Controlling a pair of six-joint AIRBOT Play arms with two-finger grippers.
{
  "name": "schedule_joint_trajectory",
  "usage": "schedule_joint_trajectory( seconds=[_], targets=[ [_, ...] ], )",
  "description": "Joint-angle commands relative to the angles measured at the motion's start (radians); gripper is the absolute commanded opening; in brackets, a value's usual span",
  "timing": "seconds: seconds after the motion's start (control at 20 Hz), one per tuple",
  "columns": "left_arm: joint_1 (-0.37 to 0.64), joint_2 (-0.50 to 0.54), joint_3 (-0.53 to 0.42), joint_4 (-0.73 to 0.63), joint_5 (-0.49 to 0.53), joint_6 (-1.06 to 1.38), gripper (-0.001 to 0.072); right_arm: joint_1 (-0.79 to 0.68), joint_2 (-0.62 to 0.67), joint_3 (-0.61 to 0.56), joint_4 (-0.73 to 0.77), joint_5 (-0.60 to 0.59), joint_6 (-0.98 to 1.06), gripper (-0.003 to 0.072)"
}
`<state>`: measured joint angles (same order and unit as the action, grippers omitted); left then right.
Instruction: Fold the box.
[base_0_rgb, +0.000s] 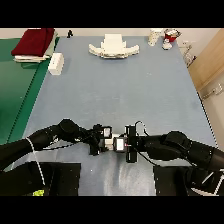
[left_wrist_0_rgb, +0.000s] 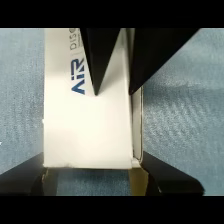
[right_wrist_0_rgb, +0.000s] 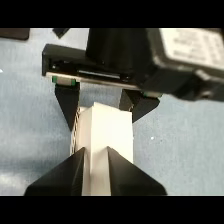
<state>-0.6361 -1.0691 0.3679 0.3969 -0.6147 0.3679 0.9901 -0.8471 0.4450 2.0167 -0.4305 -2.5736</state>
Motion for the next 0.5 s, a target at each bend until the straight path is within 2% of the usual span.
schedule_joint_trajectory(
  seconds=[0.0,0.3,0.35,0.4,0.45],
  targets=[
    [0.000,0.000,0.001,0.000,0.003,-0.001,0.0452,0.001,-0.001,-0.001,0.007,-0.008,0.000,0.0242],
    [0.000,0.000,0.001,0.000,0.003,-0.001,0.0452,0.001,0.009,0.000,0.008,-0.005,0.000,0.0245],
    [0.000,0.000,0.001,0.000,0.003,-0.001,0.0451,0.001,0.009,0.000,0.008,-0.004,0.000,0.0347],
    [0.000,0.000,0.001,0.000,0.003,-0.001,0.0452,0.001,0.009,0.000,0.008,-0.004,0.000,0.0384],
    [0.000,0.000,0.001,0.000,0.003,-0.001,0.0451,0.001,0.009,0.000,0.008,-0.004,0.000,0.0384]
  ],
)
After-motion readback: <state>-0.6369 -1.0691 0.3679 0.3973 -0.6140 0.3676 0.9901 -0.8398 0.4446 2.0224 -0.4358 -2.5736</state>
